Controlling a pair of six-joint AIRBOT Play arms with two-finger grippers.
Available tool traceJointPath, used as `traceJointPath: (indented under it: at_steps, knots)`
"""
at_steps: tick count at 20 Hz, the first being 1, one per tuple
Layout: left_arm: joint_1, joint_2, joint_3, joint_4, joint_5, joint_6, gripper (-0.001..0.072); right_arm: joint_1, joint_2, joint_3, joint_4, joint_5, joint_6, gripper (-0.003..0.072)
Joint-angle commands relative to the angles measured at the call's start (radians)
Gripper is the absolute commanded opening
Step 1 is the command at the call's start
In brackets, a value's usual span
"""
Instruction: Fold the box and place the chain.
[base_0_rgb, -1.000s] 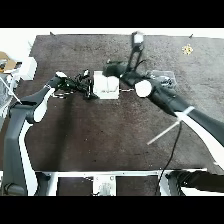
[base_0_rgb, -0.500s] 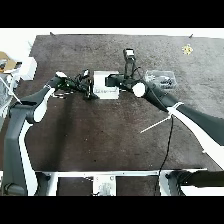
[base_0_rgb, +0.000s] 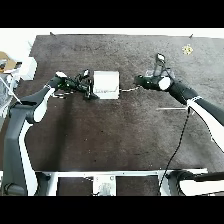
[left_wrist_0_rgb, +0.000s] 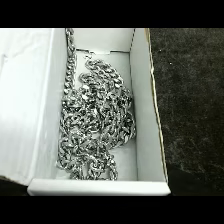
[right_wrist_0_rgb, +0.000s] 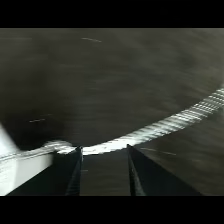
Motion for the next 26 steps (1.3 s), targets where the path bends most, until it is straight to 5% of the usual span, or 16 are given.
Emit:
traceJointPath:
  at_steps: [1, 14, 15, 17, 26]
  knots:
    - [0.000, 0.000, 0.000, 0.000, 0.000, 0.000, 0.0354, -0.069, -0.083, -0.023, 0.037, -0.060, 0.063, 0.0314]
    - [0.000, 0.000, 0.000, 0.000, 0.000, 0.000, 0.0354, -0.016, -0.205, 0.014, 0.187, -0.260, 0.063, 0.0309]
    - [0.000, 0.000, 0.000, 0.000, 0.001, 0.000, 0.0354, -0.016, -0.221, 0.023, 0.210, -0.254, 0.072, 0.0178]
    - [0.000, 0.000, 0.000, 0.000, 0.000, 0.000, 0.0354, -0.005, -0.222, 0.031, 0.218, -0.277, 0.068, 0.0031]
    - [0.000, 0.000, 0.000, 0.000, 0.000, 0.000, 0.0354, 0.096, 0.122, 0.031, -0.009, -0.216, 0.058, 0.0001]
